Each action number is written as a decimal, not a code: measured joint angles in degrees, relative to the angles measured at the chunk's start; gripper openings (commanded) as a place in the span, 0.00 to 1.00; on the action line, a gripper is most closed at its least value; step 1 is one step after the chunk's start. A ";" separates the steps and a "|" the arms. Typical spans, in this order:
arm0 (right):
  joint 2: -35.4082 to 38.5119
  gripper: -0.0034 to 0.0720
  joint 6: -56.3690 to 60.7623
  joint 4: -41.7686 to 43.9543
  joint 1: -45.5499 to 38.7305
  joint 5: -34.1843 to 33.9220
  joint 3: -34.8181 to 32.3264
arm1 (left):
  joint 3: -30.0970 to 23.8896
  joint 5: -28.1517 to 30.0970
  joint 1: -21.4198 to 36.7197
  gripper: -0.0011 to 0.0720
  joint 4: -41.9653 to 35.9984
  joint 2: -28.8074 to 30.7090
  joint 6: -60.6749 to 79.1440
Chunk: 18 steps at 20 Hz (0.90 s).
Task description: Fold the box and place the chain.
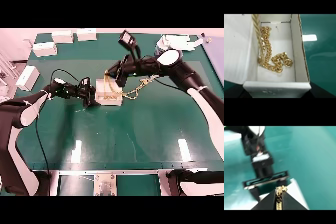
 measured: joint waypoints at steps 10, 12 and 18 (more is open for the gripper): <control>-8.52 0.80 -3.78 1.14 -1.31 -0.28 -4.07 | 0.00 0.00 0.00 0.68 0.00 0.00 0.00; -7.72 0.80 -4.07 1.20 -3.56 -0.04 -4.24 | 0.00 0.00 0.00 0.68 -0.02 0.00 -0.02; -5.40 0.80 -6.01 0.20 -14.71 6.25 -5.38 | 0.00 0.02 0.00 0.68 -0.02 0.00 0.00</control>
